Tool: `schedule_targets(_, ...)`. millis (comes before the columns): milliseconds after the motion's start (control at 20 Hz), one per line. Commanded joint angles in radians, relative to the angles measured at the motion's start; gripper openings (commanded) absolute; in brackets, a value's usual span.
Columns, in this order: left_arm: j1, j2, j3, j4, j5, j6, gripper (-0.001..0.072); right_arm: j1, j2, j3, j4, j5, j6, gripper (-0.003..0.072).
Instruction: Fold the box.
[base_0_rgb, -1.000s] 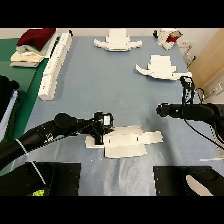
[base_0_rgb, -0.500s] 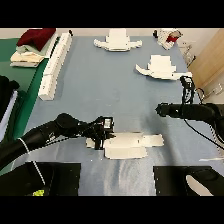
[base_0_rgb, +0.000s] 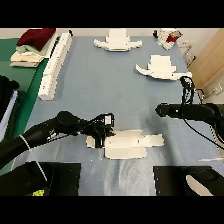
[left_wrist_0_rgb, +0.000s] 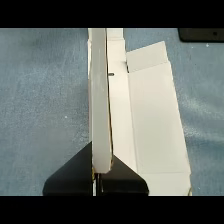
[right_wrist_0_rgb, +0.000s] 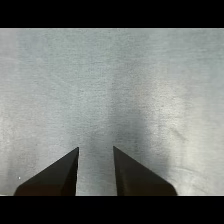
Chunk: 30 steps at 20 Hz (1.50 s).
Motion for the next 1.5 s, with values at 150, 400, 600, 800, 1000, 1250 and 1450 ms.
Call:
schedule_targets(150, 0.006, -0.001, 0.010, -0.004, -0.034, -0.008, 0.0013, 0.001, 0.000, 0.000, 0.002, 0.000, 0.000, 0.0345)
schedule_targets(400, 0.006, -0.001, 0.010, -0.004, -0.027, -0.008, 0.0014, 0.001, 0.000, 0.000, 0.038, -0.078, 0.000, 0.0337)
schedule_targets(600, 0.006, -0.001, 0.010, -0.004, -0.026, -0.009, 0.0014, 0.001, 0.000, 0.000, 0.041, -0.157, 0.001, 0.0215)
schedule_targets(800, 0.006, -0.001, 0.010, -0.008, -0.011, -0.037, 0.0015, 0.001, 0.000, 0.000, 0.041, -0.146, 0.001, 0.0215)
schedule_targets(1000, 0.006, -0.001, 0.010, -0.008, -0.009, -0.037, 0.0014, 0.001, 0.000, 0.000, 0.046, -0.150, 0.001, 0.0215)
schedule_targets(1250, 0.006, -0.001, 0.010, -0.008, -0.011, -0.037, 0.0014, 0.001, 0.000, 0.000, 0.064, -0.254, 0.001, 0.0109)
schedule_targets(1450, 0.006, -0.001, 0.010, -0.008, -0.011, -0.038, 0.0014, 0.002, 0.002, 0.000, 0.081, -0.352, 0.001, 0.0013)
